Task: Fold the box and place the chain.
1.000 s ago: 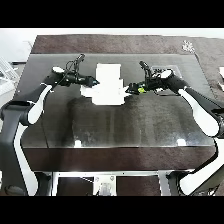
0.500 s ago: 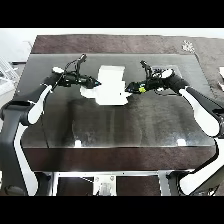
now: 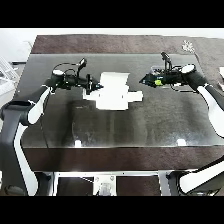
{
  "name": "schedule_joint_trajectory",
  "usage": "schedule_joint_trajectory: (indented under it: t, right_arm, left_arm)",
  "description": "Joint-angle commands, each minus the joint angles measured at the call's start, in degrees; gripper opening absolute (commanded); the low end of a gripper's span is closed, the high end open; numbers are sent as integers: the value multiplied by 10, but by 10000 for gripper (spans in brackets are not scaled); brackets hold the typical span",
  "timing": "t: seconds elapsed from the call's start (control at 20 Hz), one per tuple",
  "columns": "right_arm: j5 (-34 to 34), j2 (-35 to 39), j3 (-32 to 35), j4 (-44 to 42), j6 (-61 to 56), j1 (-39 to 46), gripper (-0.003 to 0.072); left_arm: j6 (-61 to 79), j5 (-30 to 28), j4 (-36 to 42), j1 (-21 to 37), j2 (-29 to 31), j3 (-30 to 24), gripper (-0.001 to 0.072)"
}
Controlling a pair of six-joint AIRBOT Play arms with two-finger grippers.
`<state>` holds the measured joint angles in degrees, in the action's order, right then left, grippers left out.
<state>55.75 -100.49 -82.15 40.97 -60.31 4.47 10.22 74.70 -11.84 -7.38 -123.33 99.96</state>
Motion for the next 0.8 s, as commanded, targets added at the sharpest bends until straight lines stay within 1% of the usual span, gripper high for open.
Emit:
schedule_joint_trajectory:
  t: [0.0,0.15,0.35,0.6,0.75]
  right_arm:
    - [16,4,6,0,17,16,323]
    - [17,3,8,0,24,16,323]
    - [17,3,10,0,25,16,323]
    - [17,3,19,0,39,16,323]
    - [17,2,28,0,40,16,323]
  left_arm:
    - [81,11,43,0,0,-24,14]
    - [111,1,54,0,0,-44,13]
    - [146,7,56,0,0,-50,14]
    - [205,6,58,0,0,-85,13]
    - [217,3,52,0,0,-89,14]
